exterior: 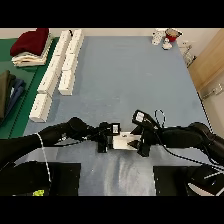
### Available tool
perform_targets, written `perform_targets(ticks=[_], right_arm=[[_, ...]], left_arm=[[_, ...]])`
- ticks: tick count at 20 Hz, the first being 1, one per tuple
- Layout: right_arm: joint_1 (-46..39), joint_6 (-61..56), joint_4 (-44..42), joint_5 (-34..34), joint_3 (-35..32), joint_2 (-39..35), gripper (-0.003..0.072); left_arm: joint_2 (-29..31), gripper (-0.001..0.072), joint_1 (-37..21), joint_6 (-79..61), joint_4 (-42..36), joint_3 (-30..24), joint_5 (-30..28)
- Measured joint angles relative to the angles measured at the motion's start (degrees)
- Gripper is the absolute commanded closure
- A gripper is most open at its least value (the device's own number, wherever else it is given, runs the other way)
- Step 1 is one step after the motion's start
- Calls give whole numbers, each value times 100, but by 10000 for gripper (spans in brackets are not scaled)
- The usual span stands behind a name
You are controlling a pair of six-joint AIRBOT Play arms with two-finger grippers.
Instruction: Fold the box.
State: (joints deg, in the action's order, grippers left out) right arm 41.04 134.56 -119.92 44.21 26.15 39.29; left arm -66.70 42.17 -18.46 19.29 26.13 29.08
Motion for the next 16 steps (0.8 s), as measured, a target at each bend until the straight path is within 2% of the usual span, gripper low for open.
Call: perform_targets(ticks=[5, 8, 11, 12, 16], right_arm=[[520, -81, 973, 35, 109, 133, 189], [713, -107, 1257, 9, 125, 229, 187], [807, -39, 1493, -33, 107, 267, 161], [826, -7, 1596, -72, 103, 273, 103], [863, 186, 1843, -212, 92, 286, 104]], left_arm=[[0, 357, 0, 0, 0, 0, 0], [0, 356, 0, 0, 0, 0, 0], [0, 357, 0, 0, 0, 0, 0], [0, 357, 0, 0, 0, 0, 0], [0, 357, 0, 2, -2, 0, -7]])
